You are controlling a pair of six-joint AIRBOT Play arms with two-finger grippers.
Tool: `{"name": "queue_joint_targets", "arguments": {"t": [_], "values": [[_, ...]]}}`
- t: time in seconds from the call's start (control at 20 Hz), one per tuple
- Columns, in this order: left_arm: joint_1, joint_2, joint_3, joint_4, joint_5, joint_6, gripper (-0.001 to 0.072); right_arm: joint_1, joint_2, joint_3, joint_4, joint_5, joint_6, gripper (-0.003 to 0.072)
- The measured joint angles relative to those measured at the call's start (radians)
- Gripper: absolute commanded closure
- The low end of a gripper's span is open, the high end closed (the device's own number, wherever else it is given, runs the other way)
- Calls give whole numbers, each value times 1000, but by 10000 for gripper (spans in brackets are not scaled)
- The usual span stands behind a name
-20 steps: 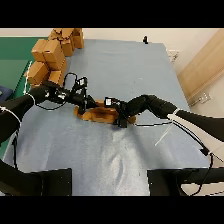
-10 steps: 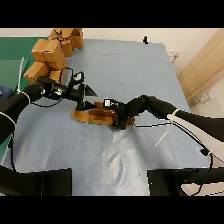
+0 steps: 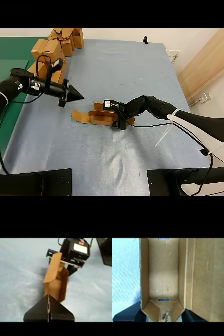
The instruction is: Fold the box.
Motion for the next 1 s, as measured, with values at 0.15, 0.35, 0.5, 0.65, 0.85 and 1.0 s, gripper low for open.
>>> {"name": "queue_joint_targets", "arguments": {"t": [0.15, 0.35, 0.5, 0.65, 0.85, 1.0], "values": [[-89, 26, -40, 28, 29, -87, 701, 0, 0, 0, -1, 1, -6, 679], [-248, 39, -57, 60, 220, -203, 701, 0, 0, 0, -2, 2, -8, 679], [-343, 37, -54, 78, 470, -237, 701, 0, 0, 0, -1, 3, -8, 679], [-398, -11, -7, 177, 602, -313, 700, 0, 0, 0, 0, 3, -9, 679], [-434, -114, 93, 346, 589, -429, 699, 0, 0, 0, 3, 3, -9, 679], [-443, -172, 164, 408, 507, -461, 699, 0, 0, 0, 3, 3, -8, 679]]}}
